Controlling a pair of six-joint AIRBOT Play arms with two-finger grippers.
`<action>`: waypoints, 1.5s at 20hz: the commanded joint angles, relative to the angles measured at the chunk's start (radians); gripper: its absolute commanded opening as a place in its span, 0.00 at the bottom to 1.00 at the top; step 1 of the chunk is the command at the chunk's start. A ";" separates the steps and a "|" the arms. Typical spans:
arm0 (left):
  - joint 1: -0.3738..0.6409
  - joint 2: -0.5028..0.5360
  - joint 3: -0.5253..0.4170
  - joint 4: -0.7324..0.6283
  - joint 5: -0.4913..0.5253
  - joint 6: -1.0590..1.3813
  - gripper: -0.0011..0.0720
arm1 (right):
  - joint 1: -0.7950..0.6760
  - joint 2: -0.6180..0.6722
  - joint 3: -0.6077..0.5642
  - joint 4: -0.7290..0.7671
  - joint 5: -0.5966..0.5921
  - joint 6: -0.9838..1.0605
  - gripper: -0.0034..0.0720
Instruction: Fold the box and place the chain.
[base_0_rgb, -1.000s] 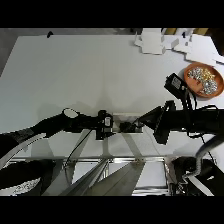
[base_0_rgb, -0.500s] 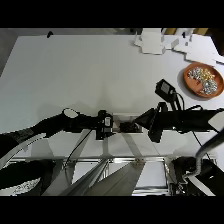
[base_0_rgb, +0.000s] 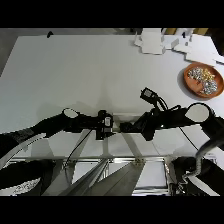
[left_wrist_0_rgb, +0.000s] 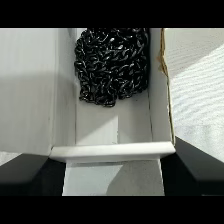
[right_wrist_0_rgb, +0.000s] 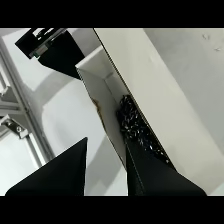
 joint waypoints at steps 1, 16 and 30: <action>0.000 0.000 0.000 0.000 0.000 0.000 0.03 | 0.001 -0.018 0.074 -0.001 0.068 0.020 0.40; 0.000 0.000 0.000 0.000 0.000 0.000 0.03 | 0.001 -0.261 0.295 -0.255 -0.005 0.011 0.07; 0.000 0.000 0.000 0.000 0.000 0.000 0.03 | 0.002 -0.142 0.146 -0.151 0.017 -0.285 0.24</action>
